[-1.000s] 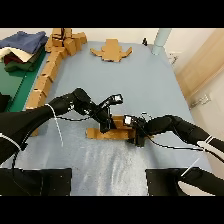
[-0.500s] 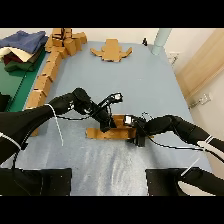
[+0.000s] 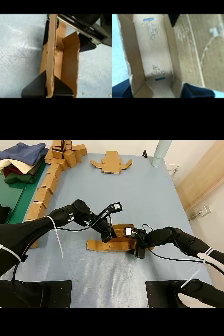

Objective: Fold the box.

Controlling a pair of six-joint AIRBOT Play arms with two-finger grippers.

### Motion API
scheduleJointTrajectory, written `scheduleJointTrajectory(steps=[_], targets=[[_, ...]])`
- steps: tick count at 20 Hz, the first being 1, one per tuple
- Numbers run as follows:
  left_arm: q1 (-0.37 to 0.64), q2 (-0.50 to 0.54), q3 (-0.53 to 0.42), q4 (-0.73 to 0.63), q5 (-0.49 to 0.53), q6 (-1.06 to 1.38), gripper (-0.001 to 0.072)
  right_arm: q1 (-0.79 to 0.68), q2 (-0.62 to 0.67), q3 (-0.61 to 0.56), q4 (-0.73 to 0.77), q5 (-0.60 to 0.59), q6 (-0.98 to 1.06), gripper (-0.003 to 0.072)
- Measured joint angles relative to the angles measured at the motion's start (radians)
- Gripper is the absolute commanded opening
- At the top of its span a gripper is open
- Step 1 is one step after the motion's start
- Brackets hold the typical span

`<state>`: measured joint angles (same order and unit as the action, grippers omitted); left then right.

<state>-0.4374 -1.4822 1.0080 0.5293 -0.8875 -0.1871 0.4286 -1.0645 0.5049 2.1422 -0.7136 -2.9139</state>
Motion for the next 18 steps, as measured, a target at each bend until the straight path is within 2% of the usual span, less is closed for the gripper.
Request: scheduleJointTrajectory(steps=[1, 2, 3, 10, 12, 18], targets=[[0.001, 0.0, 0.0, -0.002, -0.001, -0.001, 0.0012, 0.0, 0.0, 0.0, 0.0, 0.0, 0.0, 0.072], [0.001, -0.001, 0.0, -0.004, -0.001, -0.001, 0.0012, 0.0, 0.0, 0.0, 0.0, 0.0, 0.0, 0.0633], [0.002, -0.002, 0.0, -0.005, -0.002, -0.002, 0.0012, 0.0, 0.0, 0.0, 0.0, 0.0, 0.0, 0.0587], [0.002, -0.007, 0.0, -0.01, -0.013, -0.004, 0.0012, 0.0, 0.0, 0.0, -0.015, -0.001, 0.0, 0.0579], [0.002, -0.007, 0.0, -0.01, -0.012, -0.004, 0.0012, 0.0, 0.0, 0.0, -0.02, -0.002, 0.0, 0.0522], [0.002, -0.007, 0.0, -0.009, -0.012, -0.005, 0.0011, 0.0, 0.0, 0.0, -0.026, -0.003, 0.0, 0.0523]])
